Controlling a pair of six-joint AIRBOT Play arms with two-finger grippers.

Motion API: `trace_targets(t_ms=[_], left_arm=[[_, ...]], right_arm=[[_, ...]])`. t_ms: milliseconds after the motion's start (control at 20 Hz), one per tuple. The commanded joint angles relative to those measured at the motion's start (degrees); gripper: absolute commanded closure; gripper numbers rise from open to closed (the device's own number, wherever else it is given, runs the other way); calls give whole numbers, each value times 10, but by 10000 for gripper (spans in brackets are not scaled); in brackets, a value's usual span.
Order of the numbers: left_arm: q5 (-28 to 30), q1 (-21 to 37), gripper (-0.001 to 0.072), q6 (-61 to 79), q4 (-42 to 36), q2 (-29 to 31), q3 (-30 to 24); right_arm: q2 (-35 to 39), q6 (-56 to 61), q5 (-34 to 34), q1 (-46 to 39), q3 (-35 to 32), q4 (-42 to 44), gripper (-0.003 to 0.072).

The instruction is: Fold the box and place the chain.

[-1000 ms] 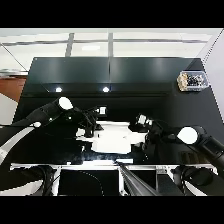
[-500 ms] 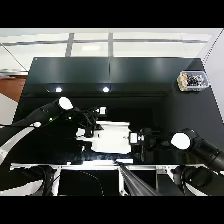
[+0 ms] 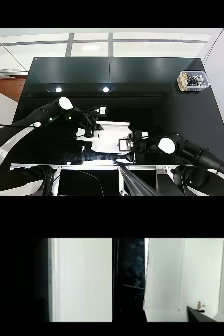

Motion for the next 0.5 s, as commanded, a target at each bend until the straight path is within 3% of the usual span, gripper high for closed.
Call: trace_targets(t_ms=[0,450], left_arm=[[0,0,682,-1,-1,0,0],[-5,0,682,-3,-1,0,0]], right_arm=[[-13,-2,-52,21,0,17,-20],[30,49,-65,2,23,0,-21]])
